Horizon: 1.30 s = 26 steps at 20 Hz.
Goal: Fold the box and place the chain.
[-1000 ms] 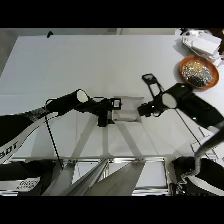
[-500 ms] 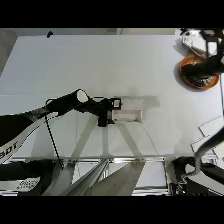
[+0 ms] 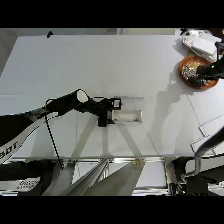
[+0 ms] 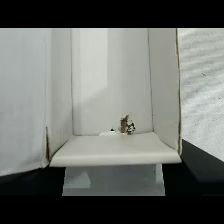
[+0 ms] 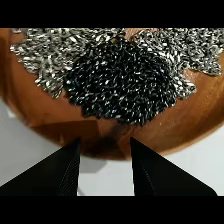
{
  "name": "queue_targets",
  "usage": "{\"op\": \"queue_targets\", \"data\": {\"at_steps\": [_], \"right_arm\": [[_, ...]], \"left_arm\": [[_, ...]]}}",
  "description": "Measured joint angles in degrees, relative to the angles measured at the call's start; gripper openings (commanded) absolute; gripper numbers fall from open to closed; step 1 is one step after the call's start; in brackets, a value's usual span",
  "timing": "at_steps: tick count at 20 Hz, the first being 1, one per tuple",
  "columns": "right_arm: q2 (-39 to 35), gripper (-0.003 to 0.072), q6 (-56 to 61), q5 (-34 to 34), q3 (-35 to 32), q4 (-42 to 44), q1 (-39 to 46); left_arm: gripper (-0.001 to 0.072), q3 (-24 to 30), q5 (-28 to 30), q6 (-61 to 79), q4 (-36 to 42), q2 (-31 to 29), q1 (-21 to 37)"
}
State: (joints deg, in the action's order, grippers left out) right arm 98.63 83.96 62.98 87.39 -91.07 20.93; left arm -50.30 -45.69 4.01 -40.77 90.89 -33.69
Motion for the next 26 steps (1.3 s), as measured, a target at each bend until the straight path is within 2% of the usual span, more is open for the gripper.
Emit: {"op": "queue_targets", "data": {"at_steps": [9, 10, 12, 13, 19, 26], "right_arm": [[6.0, 0.0274, 1.4, -5.0, 0.8, 0.2, 0.9], [6.2, 0.0245, 1.5, -5.0, 0.8, 0.2, 0.9], [6.6, 0.0068, 1.5, -5.1, 0.8, 0.2, 0.9], [6.7, 0.0014, 1.5, -5.1, 0.9, 0.2, 0.9], [5.9, 0.0013, 1.1, -2.8, 0.8, 0.2, 0.9], [-2.2, 0.0013, -1.5, -1.6, 0.8, 0.2, 0.9]], "left_arm": [[0.0133, 0.0, 0.0, 0.0, 0.0, 0.0, 0.0], [0.0133, 0.0, 0.0, 0.0, 0.0, 0.0, 0.0], [0.0133, 0.0, 0.0, 0.0, 0.0, 0.0, 0.0], [0.0133, 0.0, 0.0, 0.0, 0.0, 0.0, 0.0], [0.0133, 0.0, 0.0, 0.0, 0.0, 0.0, 0.0], [0.0133, 0.0, 0.0, 0.0, 0.0, 0.0, 0.0]]}}
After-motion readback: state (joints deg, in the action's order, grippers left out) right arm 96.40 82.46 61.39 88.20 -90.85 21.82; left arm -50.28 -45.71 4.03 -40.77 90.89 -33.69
